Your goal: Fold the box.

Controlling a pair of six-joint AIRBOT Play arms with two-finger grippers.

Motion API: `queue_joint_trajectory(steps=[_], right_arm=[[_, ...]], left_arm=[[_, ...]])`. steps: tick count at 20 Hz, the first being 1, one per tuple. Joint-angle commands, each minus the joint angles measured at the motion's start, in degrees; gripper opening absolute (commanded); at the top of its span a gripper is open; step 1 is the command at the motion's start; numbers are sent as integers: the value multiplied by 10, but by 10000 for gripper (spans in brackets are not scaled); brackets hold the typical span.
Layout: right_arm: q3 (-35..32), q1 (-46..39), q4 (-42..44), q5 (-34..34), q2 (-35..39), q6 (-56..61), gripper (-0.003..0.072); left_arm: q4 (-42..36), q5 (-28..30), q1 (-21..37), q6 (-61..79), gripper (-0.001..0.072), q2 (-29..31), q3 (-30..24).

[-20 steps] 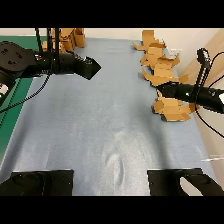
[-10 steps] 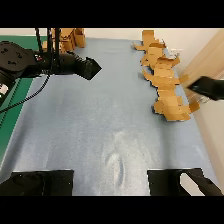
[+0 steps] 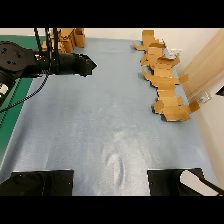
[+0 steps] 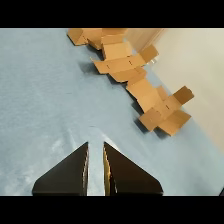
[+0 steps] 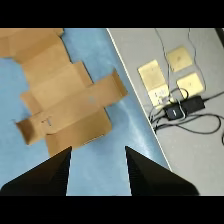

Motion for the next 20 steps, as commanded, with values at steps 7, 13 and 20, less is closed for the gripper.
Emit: queue_joint_trajectory(steps=[7, 13, 20], right_arm=[[18, -51, 69, -6, -196, -110, 413], [74, -49, 44, -21, -295, -136, 413], [129, -28, 51, -53, -348, -169, 413]], left_arm=[[2, -62, 1, -8, 551, -24, -3], [3, -64, 1, -6, 551, -44, -3], [12, -62, 1, -6, 551, -54, -3]])
